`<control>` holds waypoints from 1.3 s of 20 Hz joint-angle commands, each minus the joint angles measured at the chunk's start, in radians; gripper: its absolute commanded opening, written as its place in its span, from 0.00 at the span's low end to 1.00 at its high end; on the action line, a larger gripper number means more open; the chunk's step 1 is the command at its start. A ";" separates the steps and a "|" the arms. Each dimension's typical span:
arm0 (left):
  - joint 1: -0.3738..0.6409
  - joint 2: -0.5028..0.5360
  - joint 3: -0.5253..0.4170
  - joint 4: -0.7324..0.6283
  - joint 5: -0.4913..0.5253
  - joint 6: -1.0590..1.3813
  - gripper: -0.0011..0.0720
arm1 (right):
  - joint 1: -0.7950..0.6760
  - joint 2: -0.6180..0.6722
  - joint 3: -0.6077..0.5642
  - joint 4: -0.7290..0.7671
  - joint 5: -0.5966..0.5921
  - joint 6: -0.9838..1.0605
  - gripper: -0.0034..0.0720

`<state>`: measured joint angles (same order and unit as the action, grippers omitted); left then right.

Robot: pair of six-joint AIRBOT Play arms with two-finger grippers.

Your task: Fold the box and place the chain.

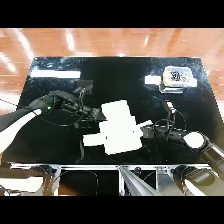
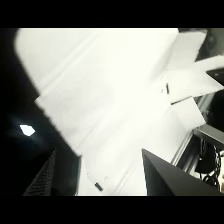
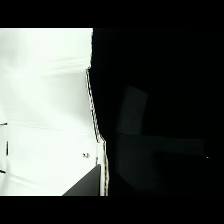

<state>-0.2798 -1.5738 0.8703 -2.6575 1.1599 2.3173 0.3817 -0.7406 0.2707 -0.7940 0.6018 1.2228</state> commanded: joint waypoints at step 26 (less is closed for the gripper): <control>-0.049 -0.175 0.092 0.013 0.190 0.301 0.05 | 0.001 0.000 -0.001 0.027 0.008 0.000 0.09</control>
<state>-0.3286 -1.7428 0.9562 -2.6472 1.3525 2.6194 0.3817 -0.7406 0.2707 -0.7673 0.6083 1.2224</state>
